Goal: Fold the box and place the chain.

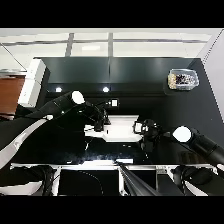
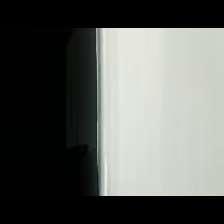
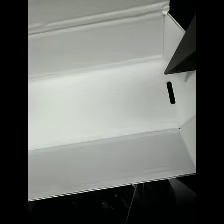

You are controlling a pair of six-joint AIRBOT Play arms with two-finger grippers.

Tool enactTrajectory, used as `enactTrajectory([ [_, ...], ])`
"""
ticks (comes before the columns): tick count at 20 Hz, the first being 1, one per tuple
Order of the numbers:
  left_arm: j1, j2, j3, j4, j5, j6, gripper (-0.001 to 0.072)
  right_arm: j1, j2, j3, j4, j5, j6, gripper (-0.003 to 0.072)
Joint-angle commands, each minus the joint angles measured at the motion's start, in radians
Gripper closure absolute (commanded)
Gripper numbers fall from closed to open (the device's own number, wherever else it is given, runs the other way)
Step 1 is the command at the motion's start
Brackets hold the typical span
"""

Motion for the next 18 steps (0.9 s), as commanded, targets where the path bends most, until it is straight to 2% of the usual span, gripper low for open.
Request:
enactTrajectory([
  [1,0.000,-0.001,0.000,0.000,0.000,0.000,0.0683,0.002,0.009,0.036,-0.012,-0.039,0.030,-0.0030],
  [4,0.000,-0.001,0.000,0.000,-0.001,0.000,0.0683,0.002,0.014,0.058,-0.061,-0.083,0.078,-0.0030],
  [10,0.000,0.000,0.000,0.000,-0.001,0.000,0.0683,0.002,0.014,0.060,-0.063,-0.082,0.114,-0.0030],
  [15,-0.011,0.016,0.001,0.023,0.004,0.001,0.0683,-0.059,0.014,0.061,-0.058,0.008,0.142,-0.0030],
  [18,-0.012,0.016,0.001,0.037,0.006,0.001,0.0684,-0.092,0.014,0.061,-0.057,0.000,0.132,-0.0029],
])
